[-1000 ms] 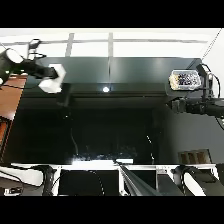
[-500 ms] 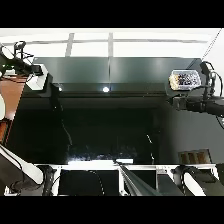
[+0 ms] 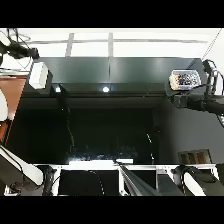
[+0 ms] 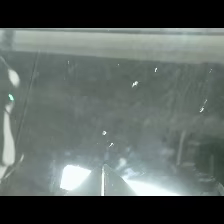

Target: Fold the box and place the chain.

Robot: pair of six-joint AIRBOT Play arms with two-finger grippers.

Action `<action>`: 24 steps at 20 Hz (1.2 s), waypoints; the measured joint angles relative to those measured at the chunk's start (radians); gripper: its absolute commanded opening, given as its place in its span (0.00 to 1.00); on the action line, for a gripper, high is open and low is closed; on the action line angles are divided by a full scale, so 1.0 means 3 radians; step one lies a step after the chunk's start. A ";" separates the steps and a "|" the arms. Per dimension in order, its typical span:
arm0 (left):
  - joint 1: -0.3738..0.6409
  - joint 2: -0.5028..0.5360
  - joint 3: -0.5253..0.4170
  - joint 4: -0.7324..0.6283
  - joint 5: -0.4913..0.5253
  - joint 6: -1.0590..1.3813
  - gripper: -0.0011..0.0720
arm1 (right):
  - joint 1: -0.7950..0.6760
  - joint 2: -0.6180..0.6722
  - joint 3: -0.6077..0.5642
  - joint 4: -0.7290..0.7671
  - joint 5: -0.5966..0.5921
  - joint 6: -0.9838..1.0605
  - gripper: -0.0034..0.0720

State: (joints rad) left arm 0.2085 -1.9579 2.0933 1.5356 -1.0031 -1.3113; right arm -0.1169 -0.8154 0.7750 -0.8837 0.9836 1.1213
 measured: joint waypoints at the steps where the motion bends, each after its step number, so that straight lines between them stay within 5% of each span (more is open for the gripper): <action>1: -0.0046 0.0122 0.0011 0.0022 0.0042 0.0052 0.70 | -0.0027 0.0000 0.0069 -0.0069 -0.0013 -0.0013 0.07; 2: -0.0103 0.0267 0.0020 0.0028 0.0097 0.0074 0.24 | -0.0065 0.0000 0.0159 -0.0134 -0.0015 -0.0025 0.07; 3: -0.0167 0.0411 0.0018 0.0031 0.0080 0.0074 0.06 | -0.0109 0.0000 0.0258 -0.0173 0.0019 -0.0034 0.07; 7: -0.0467 0.0973 -0.0209 0.0024 -0.0191 -0.0024 0.05 | -0.0245 0.0018 0.0596 -0.0280 0.0380 -0.0056 0.06; 10: -0.0801 0.1474 -0.0661 0.0001 -0.0369 -0.0245 0.05 | -0.0287 0.0183 0.0675 -0.0337 0.0493 -0.0118 0.06; 12: -0.1088 0.1881 -0.1197 -0.0011 -0.0285 -0.0334 0.05 | -0.0301 0.0392 0.0591 -0.0356 0.0393 -0.0197 0.06; 17: -0.1648 0.3159 -0.3168 0.0013 0.0614 -0.0734 0.05 | -0.0313 0.0804 0.0039 -0.0422 -0.0067 -0.0332 0.06; 21: -0.1736 0.4105 -0.4578 0.0042 0.1030 -0.1054 0.05 | -0.0315 0.0871 -0.0411 -0.0618 -0.0345 -0.0361 0.07; 24: -0.1670 0.4632 -0.5175 0.0064 0.1152 -0.1143 0.06 | -0.0315 0.0886 -0.0584 -0.0753 -0.0422 -0.0370 0.07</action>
